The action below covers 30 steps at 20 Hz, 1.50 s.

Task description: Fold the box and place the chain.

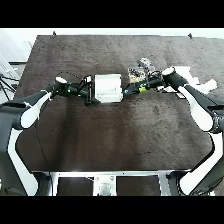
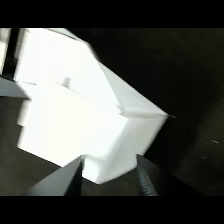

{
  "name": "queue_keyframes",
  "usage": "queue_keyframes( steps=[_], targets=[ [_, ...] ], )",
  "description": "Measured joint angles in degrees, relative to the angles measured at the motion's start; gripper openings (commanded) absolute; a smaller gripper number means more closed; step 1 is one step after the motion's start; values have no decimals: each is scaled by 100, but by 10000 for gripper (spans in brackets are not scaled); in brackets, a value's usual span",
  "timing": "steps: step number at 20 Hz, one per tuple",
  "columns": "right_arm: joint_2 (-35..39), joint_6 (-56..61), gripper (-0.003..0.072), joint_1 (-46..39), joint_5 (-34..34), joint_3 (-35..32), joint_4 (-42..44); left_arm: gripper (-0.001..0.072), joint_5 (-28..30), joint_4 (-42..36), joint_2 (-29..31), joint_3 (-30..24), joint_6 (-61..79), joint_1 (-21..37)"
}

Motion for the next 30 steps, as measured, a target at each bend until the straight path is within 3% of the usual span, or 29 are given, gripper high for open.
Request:
queue_keyframes(
  steps=[3,7,11,22,30],
  targets=[
    [13,0,407,17,31,11,131,467,-2,0,0,0,0,2],
    [13,-2,508,138,44,11,179,467,-2,0,0,0,0,0],
    [13,68,508,223,44,17,173,467,-11,2,0,0,0,2],
    [13,1141,507,671,-190,684,-1250,467,-26,-4,0,-2,-4,4],
    [13,1950,506,1010,-498,800,-2173,467,-118,7,0,-2,-2,9]
  ],
)
